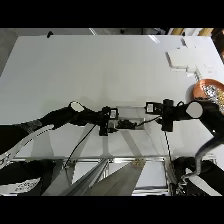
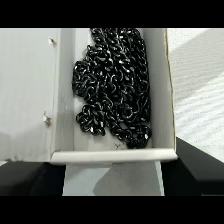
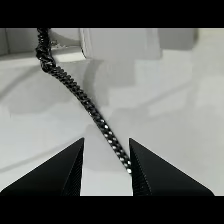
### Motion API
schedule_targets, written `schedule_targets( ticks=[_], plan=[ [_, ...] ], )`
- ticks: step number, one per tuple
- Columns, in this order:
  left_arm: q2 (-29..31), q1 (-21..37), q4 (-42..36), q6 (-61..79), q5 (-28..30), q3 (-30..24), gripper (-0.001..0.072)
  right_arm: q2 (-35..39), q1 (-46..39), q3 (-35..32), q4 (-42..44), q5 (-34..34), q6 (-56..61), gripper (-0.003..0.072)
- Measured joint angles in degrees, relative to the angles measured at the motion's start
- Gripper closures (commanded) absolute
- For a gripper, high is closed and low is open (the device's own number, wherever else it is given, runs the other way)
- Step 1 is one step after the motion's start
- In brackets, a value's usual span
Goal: Fold the box and place the chain.
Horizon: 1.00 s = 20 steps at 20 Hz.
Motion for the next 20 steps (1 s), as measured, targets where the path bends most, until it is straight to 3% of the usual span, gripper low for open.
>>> schedule_targets(
  ticks=[4,9,11,15,20],
  plan=[
    [0.0,0.0,0.02,0.0,0.02,0.0,0.0438,-6.03,2.78,-0.31,0.44,-3.69,-0.74,0.0379],
    [0.0,0.0,0.0,0.0,0.02,0.0,0.0438,-8.9,4.31,-0.42,3.72,-5.88,-2.91,0.0547],
    [0.0,0.0,0.0,0.0,0.0,0.0,0.0438,-9.11,4.46,-0.44,5.07,-6.03,-3.39,0.0668],
    [0.0,0.0,0.0,0.0,0.02,0.0,0.0438,-5.79,4.61,-0.44,4.39,-3.74,-2.19,0.0668],
    [0.0,0.0,0.0,0.0,0.02,0.0,0.0438,5.27,4.61,-0.44,3.13,2.29,3.96,0.0668]
  ],
)
